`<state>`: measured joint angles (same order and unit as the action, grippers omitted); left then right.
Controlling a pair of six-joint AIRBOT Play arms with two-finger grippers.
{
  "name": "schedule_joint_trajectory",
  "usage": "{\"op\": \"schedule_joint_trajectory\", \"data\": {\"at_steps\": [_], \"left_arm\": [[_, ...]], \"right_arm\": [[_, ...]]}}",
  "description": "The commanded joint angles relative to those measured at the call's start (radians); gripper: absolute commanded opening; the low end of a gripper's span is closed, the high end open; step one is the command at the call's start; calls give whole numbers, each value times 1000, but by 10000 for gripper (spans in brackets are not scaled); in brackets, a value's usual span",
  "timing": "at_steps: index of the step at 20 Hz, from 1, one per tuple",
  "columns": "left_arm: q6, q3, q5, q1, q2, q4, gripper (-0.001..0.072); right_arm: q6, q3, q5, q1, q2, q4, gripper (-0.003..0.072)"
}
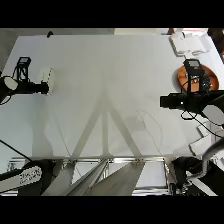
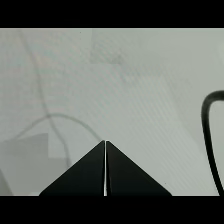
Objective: Fold the box and place the chain.
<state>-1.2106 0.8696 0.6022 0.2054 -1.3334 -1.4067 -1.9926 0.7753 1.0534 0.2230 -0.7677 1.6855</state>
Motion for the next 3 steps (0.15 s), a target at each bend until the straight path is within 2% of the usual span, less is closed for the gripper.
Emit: {"op": "schedule_joint_trajectory", "data": {"at_steps": [1,3], "left_arm": [[0,0,38,0,102,2,706],[-8,0,68,0,173,34,706]], "right_arm": [[0,0,0,-1,0,0,12],[0,0,0,-1,0,0,12]]}}
